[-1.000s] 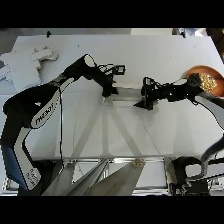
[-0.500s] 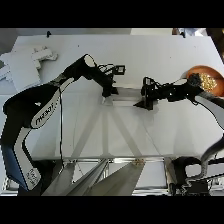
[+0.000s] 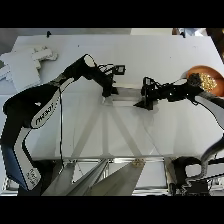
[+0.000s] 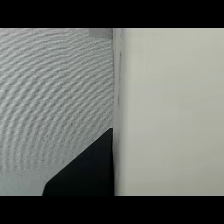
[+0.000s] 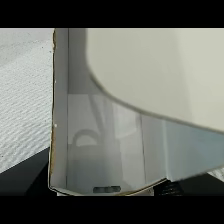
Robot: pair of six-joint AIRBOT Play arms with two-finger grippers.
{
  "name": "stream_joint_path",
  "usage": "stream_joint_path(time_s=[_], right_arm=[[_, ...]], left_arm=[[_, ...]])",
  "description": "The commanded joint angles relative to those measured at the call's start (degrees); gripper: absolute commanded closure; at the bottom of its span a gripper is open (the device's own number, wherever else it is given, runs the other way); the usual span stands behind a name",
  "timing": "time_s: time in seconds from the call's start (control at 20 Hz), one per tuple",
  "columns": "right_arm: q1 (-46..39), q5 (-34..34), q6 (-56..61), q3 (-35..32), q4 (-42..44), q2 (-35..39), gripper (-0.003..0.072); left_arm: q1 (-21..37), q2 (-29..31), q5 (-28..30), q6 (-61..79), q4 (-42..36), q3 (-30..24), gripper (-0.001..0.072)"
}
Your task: Fold the box and place the chain.
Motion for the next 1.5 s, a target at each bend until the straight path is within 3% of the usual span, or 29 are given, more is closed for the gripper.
stream_joint_path(time_s=[0.0, 0.3, 0.35, 0.5, 0.55, 0.9, 1.25, 1.45], right_arm=[[0.04, 0.02, 0.02, 0.02, 0.02, 0.0, 0.0169], [0.04, 0.02, 0.02, 0.02, 0.02, 0.0, 0.0169], [0.04, 0.02, 0.02, 0.02, 0.02, 0.0, 0.0169], [0.04, 0.02, 0.02, 0.02, 0.02, 0.0, 0.0169], [0.04, 0.02, 0.02, 0.02, 0.02, 0.0, 0.0169], [0.04, 0.02, 0.02, 0.02, 0.02, -0.02, 0.0169], [0.04, 0.02, 0.02, 0.02, 0.02, 0.0, 0.0169], [0.04, 0.02, 0.02, 0.02, 0.02, 0.0, 0.0169]], left_arm=[[0.0, 0.0, -0.09, 0.0, -0.72, 0.07, 0.0692], [0.0, 0.0, -0.02, 0.02, -0.79, 0.07, 0.0689], [0.0, 0.0, -0.04, 0.0, -0.76, 0.07, 0.0652], [0.0, 0.0, -0.04, 0.02, -0.76, 0.07, 0.032], [0.0, 0.0, -0.07, 0.0, -0.76, 0.07, 0.0286], [0.15, 1.7, -1.09, -0.24, 1.03, 0.07, 0.0286], [0.22, 6.12, -7.23, -4.76, 12.96, 0.07, 0.0286], [1.66, 6.38, -10.84, -5.84, 13.31, 0.07, 0.0286]])
